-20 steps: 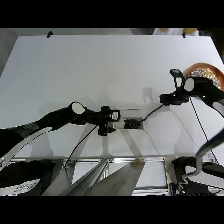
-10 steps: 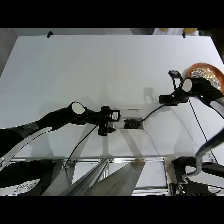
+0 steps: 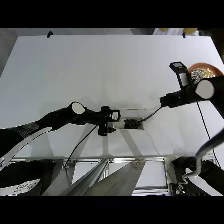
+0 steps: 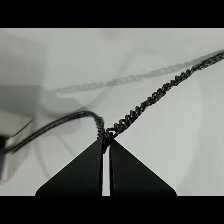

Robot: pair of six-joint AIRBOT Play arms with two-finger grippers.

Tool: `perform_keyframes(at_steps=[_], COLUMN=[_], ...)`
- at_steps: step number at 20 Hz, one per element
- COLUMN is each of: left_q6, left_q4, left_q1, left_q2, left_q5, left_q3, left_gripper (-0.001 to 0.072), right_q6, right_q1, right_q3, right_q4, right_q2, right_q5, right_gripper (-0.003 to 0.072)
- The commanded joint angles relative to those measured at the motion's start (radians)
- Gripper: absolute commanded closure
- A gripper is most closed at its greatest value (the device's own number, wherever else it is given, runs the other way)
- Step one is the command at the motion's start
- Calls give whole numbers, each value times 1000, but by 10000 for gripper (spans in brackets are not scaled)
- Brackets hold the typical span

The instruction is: Fold the box and place the chain.

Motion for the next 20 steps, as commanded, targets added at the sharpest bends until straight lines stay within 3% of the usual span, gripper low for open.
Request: perform_keyframes(at_steps=[1,7,10,15,20], left_q6=[0,0,0,0,0], left_q4=[0,0,0,0,0], left_q1=[0,0,0,0,0], left_q2=[1,1,1,1,1], left_q5=[0,0,0,0,0], left_q3=[0,0,0,0,0], left_gripper=[503,503,503,503,503], right_q6=[5,0,-16,-25,-37], right_q1=[88,159,187,277,325], right_q3=[0,0,-14,-146,-237], right_q4=[73,354,422,449,448], right_q2=[194,356,356,342,227], right_q5=[92,77,0,-245,-357], right_gripper=[671,671,671,670,670])
